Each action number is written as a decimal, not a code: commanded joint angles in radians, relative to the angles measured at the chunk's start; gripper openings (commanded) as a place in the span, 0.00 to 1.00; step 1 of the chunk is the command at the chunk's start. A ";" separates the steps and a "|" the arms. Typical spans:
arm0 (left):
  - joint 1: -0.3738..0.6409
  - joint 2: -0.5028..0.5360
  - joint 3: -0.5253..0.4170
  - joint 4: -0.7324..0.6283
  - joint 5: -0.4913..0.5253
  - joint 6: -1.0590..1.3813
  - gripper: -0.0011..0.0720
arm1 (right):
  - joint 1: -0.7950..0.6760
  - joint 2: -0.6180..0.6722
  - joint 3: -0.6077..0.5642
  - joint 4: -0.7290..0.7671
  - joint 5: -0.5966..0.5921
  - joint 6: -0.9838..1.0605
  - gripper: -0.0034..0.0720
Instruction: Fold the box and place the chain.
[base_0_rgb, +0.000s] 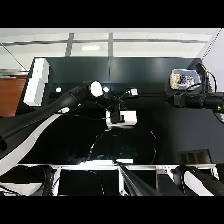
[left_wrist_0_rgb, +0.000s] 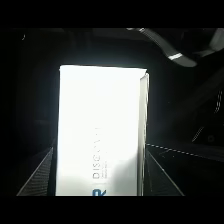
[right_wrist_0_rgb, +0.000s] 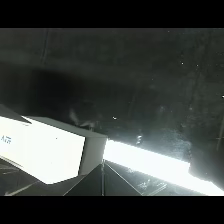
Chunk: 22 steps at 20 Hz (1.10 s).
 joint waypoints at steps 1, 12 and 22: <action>-0.008 0.000 0.000 0.013 0.005 0.000 0.98 | 0.000 0.000 0.000 0.000 0.000 0.000 0.07; -0.114 -0.054 0.001 0.240 0.052 -0.175 0.46 | 0.000 0.001 0.000 0.000 0.023 0.012 0.07; 0.199 0.155 -0.069 0.449 -0.364 -0.809 0.24 | -0.001 0.001 0.000 -0.054 0.065 0.060 0.07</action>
